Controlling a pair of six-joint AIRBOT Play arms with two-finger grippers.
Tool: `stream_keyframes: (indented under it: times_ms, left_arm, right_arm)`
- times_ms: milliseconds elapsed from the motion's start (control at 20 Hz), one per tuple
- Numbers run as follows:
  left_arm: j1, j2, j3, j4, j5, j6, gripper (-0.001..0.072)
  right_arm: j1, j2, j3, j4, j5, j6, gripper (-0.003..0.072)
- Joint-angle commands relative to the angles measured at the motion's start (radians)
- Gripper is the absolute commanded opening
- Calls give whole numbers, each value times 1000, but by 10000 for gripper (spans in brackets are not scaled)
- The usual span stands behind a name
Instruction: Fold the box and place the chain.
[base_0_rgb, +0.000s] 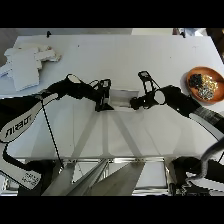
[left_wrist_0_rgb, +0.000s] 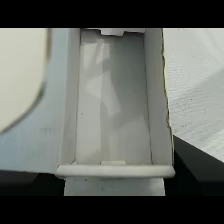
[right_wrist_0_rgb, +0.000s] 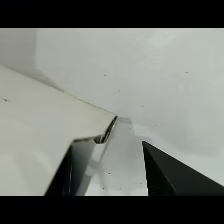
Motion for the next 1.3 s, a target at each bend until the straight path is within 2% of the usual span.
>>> stream_keyframes:
  times_ms: [0, 300, 450, 550, 650, 750, 800, 850, 900, 950, 1100, 1250]
  left_arm:
    - [1, 0, 1, 1, 0, 1, 343]
    - [1, 0, 1, 1, 0, 1, 343]
    - [1, 0, 1, 1, 0, 1, 343]
    - [1, 0, 1, 1, 0, 1, 343]
    - [1, 0, 1, 1, 0, 1, 343]
    - [1, 0, 1, 1, 0, 1, 343]
    - [1, 0, 1, 1, 0, 1, 343]
    - [1, 0, 1, 1, 0, 1, 343]
    - [1, 0, 1, 1, 0, 1, 343]
    - [1, 0, 1, 1, 0, 1, 343]
    - [1, 0, 1, 1, 0, 1, 343]
    - [1, 0, 1, 1, 0, 1, 343]
  right_arm:
    - [47, -9, 48, -197, 67, 280, 471]
    - [122, -99, 113, -249, 124, 522, 467]
    - [146, -121, 116, -251, 135, 587, 390]
    - [151, -122, 116, -253, 135, 587, 370]
    - [151, -122, 116, -260, 144, 586, 15]
    - [151, -122, 116, -268, 143, 586, 11]
    - [151, -121, 116, -268, 142, 586, 45]
    - [151, -117, 116, -268, 143, 586, 199]
    - [151, -110, 116, -268, 142, 586, 312]
    - [151, -95, 116, -267, 143, 586, 338]
    - [148, -12, 124, -280, 158, 552, 335]
    - [138, 105, 124, -375, 210, 541, 335]
